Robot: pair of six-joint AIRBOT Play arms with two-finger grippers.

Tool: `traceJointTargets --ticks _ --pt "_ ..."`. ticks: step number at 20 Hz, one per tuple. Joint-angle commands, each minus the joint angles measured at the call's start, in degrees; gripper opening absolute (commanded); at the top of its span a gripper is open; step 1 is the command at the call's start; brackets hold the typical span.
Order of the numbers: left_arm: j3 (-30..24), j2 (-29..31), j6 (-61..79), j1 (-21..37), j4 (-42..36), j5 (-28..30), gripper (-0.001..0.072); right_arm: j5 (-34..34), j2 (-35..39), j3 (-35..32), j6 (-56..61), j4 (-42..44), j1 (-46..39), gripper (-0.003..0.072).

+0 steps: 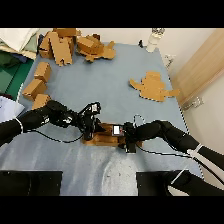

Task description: Fold the box.

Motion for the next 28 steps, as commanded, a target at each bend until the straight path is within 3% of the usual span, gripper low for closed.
traceJointTargets --ticks 1,14,28 --pt "0.0 0.0 0.0 0.0 0.0 0.1 0.0013 -0.1 -0.1 0.0 0.0 0.0 0.1 0.0544" --pt "0.0 0.0 -0.2 0.0 -0.9 0.5 0.0012 -0.3 -0.1 0.0 0.0 0.0 0.1 0.0543" --pt "0.0 0.0 -14.0 0.0 1.3 0.7 0.0013 -0.3 -0.1 0.0 0.0 0.0 0.1 0.0542"
